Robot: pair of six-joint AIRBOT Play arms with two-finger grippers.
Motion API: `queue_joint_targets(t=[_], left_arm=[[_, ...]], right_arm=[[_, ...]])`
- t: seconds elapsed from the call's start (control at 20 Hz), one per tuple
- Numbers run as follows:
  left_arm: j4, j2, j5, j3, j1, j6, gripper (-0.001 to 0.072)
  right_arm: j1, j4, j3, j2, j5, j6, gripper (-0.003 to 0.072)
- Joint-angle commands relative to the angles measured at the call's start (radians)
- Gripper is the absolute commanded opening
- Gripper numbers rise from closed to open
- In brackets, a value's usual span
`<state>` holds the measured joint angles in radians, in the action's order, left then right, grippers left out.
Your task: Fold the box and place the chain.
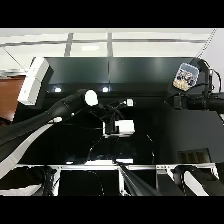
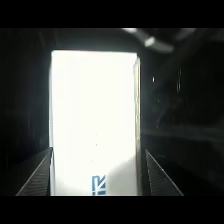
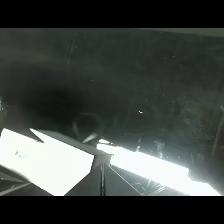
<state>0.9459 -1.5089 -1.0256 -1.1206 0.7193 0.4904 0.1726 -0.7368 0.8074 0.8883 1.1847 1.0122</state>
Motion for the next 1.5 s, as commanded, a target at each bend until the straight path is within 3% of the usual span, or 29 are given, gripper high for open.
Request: queue_joint_targets(t=[0.0,0.3,0.35,0.4,0.45,0.65,0.85,0.95,1.05,1.2,1.35,1.45], left_arm=[[0.169,-0.003,0.014,-0.006,0.056,0.131,0.0712],[0.249,-0.053,0.11,-0.036,0.116,0.286,0.0701],[0.298,-0.054,0.092,-0.054,0.118,0.338,0.0623],[0.359,-0.053,0.043,-0.081,0.119,0.397,0.0456],[0.429,-0.05,-0.026,-0.115,0.114,0.463,0.0404],[0.66,0.054,-0.293,-0.196,0.018,0.734,0.0404],[0.678,0.27,-0.472,-0.121,-0.249,0.851,0.0405],[0.677,0.389,-0.486,-0.009,-0.442,0.875,0.0405],[0.678,0.484,-0.428,0.142,-0.664,0.879,0.0405],[0.699,0.51,-0.449,0.268,-0.986,0.864,0.0405],[0.689,0.51,-0.394,0.28,-1.273,0.858,0.0405],[0.646,0.509,-0.307,0.286,-1.388,0.808,0.0404]], right_arm=[[0.0,0.002,0.0,-0.001,0.0,0.0,0.002],[0.0,0.002,-0.001,-0.001,0.0,0.0,0.002],[0.0,0.002,0.0,-0.001,0.0,0.0,0.002],[0.0,0.002,0.0,-0.001,0.0,0.0,0.002],[0.0,0.002,0.0,-0.001,0.0,0.0,0.002],[0.0,0.001,0.0,-0.001,0.001,0.0,0.002],[0.0,-0.001,-0.001,-0.001,0.0,-0.003,0.002],[0.0,-0.001,-0.001,-0.001,0.001,-0.011,0.002],[0.0,-0.001,-0.003,0.0,-0.002,-0.022,0.0021],[0.0,-0.001,-0.005,0.0,-0.008,-0.022,0.002],[0.0,-0.001,-0.005,0.0,-0.024,-0.022,0.002],[0.0,-0.001,-0.005,0.0,-0.048,-0.022,0.002]])
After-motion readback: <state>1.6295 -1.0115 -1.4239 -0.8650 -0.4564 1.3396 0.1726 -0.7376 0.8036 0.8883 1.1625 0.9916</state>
